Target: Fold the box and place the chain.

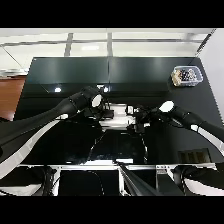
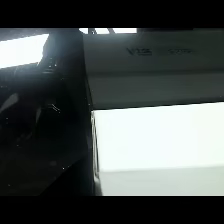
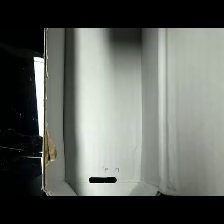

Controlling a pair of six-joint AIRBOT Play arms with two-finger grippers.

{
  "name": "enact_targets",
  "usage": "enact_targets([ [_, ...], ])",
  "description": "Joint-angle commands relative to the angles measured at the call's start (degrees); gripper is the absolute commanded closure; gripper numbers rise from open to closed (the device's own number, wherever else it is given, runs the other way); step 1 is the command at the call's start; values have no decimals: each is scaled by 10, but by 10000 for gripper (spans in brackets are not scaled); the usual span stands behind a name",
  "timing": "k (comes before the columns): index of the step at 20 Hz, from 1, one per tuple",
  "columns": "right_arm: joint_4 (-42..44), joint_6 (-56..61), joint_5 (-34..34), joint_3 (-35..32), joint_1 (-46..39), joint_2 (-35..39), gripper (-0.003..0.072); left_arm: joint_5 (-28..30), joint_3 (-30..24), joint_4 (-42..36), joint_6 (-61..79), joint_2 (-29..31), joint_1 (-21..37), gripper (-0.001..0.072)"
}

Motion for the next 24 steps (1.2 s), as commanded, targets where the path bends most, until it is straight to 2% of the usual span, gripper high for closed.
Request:
enact_targets([
  [1, -1, -1, 0, 0, 0, 0, 257, 2, 0, -3, -11, 0, -1, 681],
  [2, -1, -1, 0, 0, 0, 0, 257, 2, 0, -7, -11, 0, -1, 677],
  [3, -1, -1, 0, 0, 0, 0, 256, 2, 0, -9, -11, 0, -1, 603],
  [4, -1, -1, 0, 0, 0, 0, 256, 2, 0, -9, -11, 0, -1, 382],
  [5, -1, -1, 0, 0, 0, 0, 257, 1, 0, -9, -11, 0, -1, 238],
  [6, -1, -1, 0, 0, 0, 0, 256, 2, 0, -9, -11, 0, -1, 234],
  [9, -1, -1, 0, 0, 0, 0, 256, 2, 0, -8, -21, -4, -1, 258],
  [10, 0, -1, 0, 0, 0, 0, 256, 1, 0, -8, -22, -6, -1, 317],
  [11, 3, -1, 0, 0, 0, 0, 256, 2, 0, -8, -22, -7, -1, 425],
  [14, 5, -2, 0, 0, 0, 0, 256, 2, 2, -9, -22, -7, -1, 680],
  [21, 6, 0, 5, 0, 0, 0, 255, 1, 2, -12, -27, -7, -5, 681],
  [22, 6, 2, 12, 0, 1, 0, 193, 1, 2, -14, -32, -7, -5, 681],
  [23, 6, 17, 19, 0, 0, 3, -6, 1, 2, -14, -37, -7, -5, 681],
  [24, 4, 33, 23, 0, 0, 9, -11, -1, 2, -13, -39, -7, -5, 682],
])
